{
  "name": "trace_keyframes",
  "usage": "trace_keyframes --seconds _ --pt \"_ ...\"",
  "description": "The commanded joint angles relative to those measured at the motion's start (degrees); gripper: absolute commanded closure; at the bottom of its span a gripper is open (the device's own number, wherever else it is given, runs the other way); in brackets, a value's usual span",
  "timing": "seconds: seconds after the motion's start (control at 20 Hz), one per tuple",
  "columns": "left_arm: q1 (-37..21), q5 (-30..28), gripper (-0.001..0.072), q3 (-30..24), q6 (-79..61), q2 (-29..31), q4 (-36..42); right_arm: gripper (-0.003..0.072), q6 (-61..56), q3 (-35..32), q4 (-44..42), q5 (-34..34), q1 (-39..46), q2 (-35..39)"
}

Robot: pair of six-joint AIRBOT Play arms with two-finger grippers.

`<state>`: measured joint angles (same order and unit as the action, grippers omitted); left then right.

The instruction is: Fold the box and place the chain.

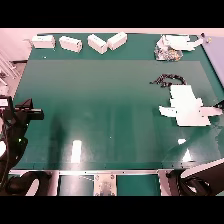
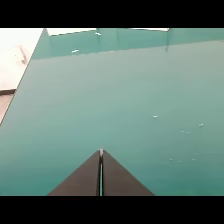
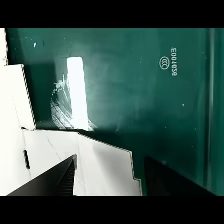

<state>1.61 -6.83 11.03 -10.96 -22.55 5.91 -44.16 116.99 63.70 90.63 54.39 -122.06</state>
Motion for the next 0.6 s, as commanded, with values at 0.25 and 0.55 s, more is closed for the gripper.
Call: trace_keyframes --seconds 0.25,0.55 --pt "0.0 0.0 0.0687 0.0 0.0 0.0 0.0 0.0191 4.4 -0.1 -0.6 5.2 -0.5 -0.2" --pt "0.0 0.0 0.0687 0.0 0.0 0.0 0.0 0.0211 6.6 -0.1 1.6 6.8 -0.3 -0.3"
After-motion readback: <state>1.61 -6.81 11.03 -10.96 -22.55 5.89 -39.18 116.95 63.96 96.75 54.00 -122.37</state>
